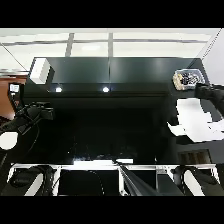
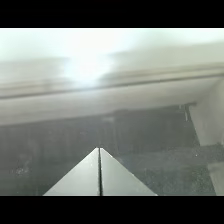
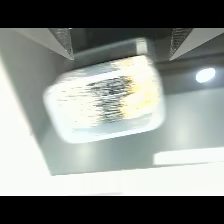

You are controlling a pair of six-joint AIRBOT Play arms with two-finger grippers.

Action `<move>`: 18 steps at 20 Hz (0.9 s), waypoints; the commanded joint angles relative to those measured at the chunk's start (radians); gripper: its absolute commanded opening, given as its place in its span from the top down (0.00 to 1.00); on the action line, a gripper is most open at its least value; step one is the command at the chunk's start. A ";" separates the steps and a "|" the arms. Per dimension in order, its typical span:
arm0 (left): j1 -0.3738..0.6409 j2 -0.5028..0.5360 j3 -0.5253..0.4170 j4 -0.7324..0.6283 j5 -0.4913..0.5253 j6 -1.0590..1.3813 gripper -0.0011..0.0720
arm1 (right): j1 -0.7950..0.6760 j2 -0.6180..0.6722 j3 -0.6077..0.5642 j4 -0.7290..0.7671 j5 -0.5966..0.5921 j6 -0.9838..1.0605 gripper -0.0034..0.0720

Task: Fold the box and place the chain.

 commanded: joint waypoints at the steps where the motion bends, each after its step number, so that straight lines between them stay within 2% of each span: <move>1: 0.000 0.001 0.000 0.000 0.088 0.000 0.95 | -0.118 -0.103 0.003 -0.064 -0.089 -0.003 0.02; 3: -0.001 0.002 0.000 0.000 0.133 -0.001 0.95 | -0.206 -0.219 0.047 -0.074 -0.024 0.000 0.02; 4: -0.001 0.001 0.000 0.000 0.140 0.000 0.92 | -0.263 -0.295 0.108 -0.075 0.060 0.026 0.02; 5: 0.000 0.001 0.000 0.000 0.140 0.000 0.65 | -0.324 -0.373 0.192 -0.081 0.169 0.080 0.02; 6: -0.001 0.001 0.000 0.000 0.135 -0.002 0.00 | -0.390 -0.462 0.305 -0.116 0.311 0.181 0.02; 8: -0.002 0.000 0.000 0.001 0.112 -0.002 0.02 | -0.494 -0.631 0.543 -0.246 0.612 0.334 0.01; 10: -0.001 0.000 0.000 0.002 0.080 -0.001 0.02 | -0.565 -0.778 0.763 -0.354 0.908 0.370 0.01; 11: -0.001 -0.002 0.000 0.005 0.063 0.002 0.02 | -0.585 -0.832 0.842 -0.378 1.010 0.365 0.01; 12: -0.001 -0.006 0.000 0.004 0.044 0.001 0.02 | -0.598 -0.878 0.904 -0.395 1.087 0.343 0.01; 14: -0.001 -0.021 0.000 0.004 0.010 0.001 0.02 | -0.599 -0.936 0.967 -0.397 1.164 0.270 0.01; 18: -0.002 -0.048 0.000 0.003 -0.033 0.001 0.02 | -0.577 -0.990 0.974 -0.439 1.255 0.127 0.02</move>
